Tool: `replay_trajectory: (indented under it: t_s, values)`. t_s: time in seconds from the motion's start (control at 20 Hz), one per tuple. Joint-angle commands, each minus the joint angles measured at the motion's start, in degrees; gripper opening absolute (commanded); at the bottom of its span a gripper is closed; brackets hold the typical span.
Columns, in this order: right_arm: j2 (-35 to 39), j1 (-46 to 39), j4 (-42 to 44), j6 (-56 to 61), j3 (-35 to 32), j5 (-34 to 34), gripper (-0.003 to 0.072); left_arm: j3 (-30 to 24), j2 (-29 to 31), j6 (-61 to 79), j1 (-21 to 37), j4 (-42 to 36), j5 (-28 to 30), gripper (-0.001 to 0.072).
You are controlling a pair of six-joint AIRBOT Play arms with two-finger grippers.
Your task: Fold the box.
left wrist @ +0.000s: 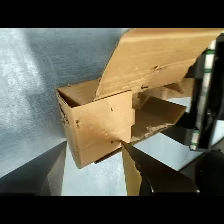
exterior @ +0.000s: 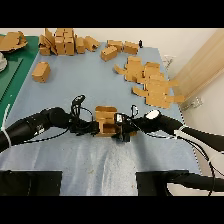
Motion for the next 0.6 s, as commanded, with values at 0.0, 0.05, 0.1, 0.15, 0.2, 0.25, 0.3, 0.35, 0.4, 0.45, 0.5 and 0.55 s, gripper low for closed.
replay_trajectory:
  t_s: [0.0, 0.05, 0.1, 0.15, 0.2, 0.25, 0.3, 0.35, 0.4, 0.45, 0.5, 0.55]
  values:
    - [-0.02, 0.02, 0.02, 0.02, -0.02, 0.00, 0.0441, 4.57, -1.62, -19.19, -3.37, 18.80, -4.24, 0.0531]
    - [-0.02, 0.02, 0.02, 0.02, -0.02, 0.00, 0.0441, 5.55, -1.64, -21.38, -3.80, 20.68, -4.83, 0.0531]
    - [-0.02, 0.02, 0.02, 0.02, -0.02, 0.00, 0.0441, 6.47, -1.68, -22.91, -4.13, 21.99, -5.31, 0.0530]
    - [-0.02, 0.02, 0.02, 0.02, -0.02, 0.00, 0.0441, 7.37, -1.92, -24.68, -4.17, 22.62, -6.25, 0.0530]
    - [-0.02, 0.02, 0.02, 0.00, -0.02, 0.00, 0.0441, 8.09, -2.34, -25.29, -4.17, 22.86, -7.43, 0.0530]
    - [-0.02, 0.02, 0.02, 0.02, -0.02, 0.00, 0.0441, 8.74, -2.95, -26.21, -4.42, 23.30, -8.52, 0.0530]
    - [-0.02, 0.02, 0.02, 0.02, -0.02, -0.02, 0.0441, 9.40, -3.67, -26.27, -4.57, 23.63, -9.16, 0.0531]
    - [-0.02, 0.02, 0.02, 0.02, -0.02, 0.00, 0.0441, 10.21, -4.55, -26.25, -4.85, 24.09, -9.11, 0.0531]
    - [-0.02, 0.02, 0.02, 0.02, -0.02, 0.00, 0.0441, 11.10, -5.40, -26.23, -4.85, 24.37, -9.09, 0.0531]
    - [-0.02, 0.02, 0.02, 0.02, -0.02, 0.00, 0.0441, 12.17, -6.34, -26.01, -4.83, 24.55, -9.14, 0.0531]
    - [-0.02, 0.02, 0.02, 0.02, -0.02, 0.02, 0.0441, 13.09, -7.02, -25.81, -4.83, 24.57, -9.20, 0.0531]
    - [-0.02, 0.02, 0.02, 0.02, -0.02, 0.00, 0.0441, 13.94, -7.61, -25.79, -4.85, 24.30, -9.46, 0.0531]
